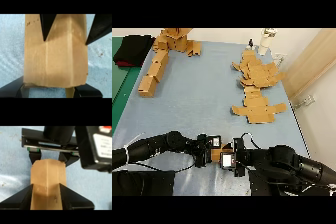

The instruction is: Fold the box.

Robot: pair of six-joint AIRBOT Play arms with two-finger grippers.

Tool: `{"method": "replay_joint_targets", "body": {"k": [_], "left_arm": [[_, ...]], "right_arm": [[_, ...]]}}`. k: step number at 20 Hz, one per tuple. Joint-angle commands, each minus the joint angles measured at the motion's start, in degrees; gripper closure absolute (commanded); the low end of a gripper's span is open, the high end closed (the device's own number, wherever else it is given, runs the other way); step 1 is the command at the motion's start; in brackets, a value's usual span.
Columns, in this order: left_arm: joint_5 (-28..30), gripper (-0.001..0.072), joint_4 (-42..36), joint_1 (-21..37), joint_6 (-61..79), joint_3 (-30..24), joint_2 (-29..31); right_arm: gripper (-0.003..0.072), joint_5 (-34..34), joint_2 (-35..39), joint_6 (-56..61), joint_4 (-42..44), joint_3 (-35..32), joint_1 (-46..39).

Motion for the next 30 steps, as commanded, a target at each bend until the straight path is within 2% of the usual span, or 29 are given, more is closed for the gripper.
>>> {"method": "replay_joint_targets", "body": {"k": [1,2,3,7,9,11,23,26,30], "left_arm": [[0.0,0.0248,0.0,0.0,0.0,0.0,0.0],[0.0,0.0248,0.0,0.0,0.0,0.0,0.0],[0.0,0.0248,0.0,0.0,0.0,0.0,0.0],[0.0,0.0248,0.0,0.0,0.0,0.0,0.0],[0.0,0.0248,0.0,0.0,0.0,0.0,0.0],[0.0,0.0248,0.0,0.0,0.0,0.0,0.0],[0.0,0.0248,0.0,0.0,0.0,0.0,0.0],[0.0,0.0248,0.0,0.0,0.0,0.0,0.0],[0.0,0.0248,0.0,0.0,0.0,0.0,0.0]], "right_arm": [[0.0176,0.5,-1.7,0.0,-2.4,0.0,0.1],[0.0188,0.7,-1.9,0.0,-3.0,0.0,0.1],[0.0253,0.7,-1.9,0.0,-3.3,0.0,0.1],[0.0393,0.7,-1.9,0.0,-3.6,0.0,0.1],[0.0425,0.7,-1.9,0.0,-3.6,0.2,0.1],[0.052,0.7,-1.9,0.0,-3.6,0.4,0.1],[0.0534,-1.5,2.0,0.0,-3.8,1.5,0.1],[0.059,-1.4,2.5,0.0,-5.4,1.5,0.1],[0.0589,-0.9,2.7,0.0,-6.8,1.5,0.1]]}}
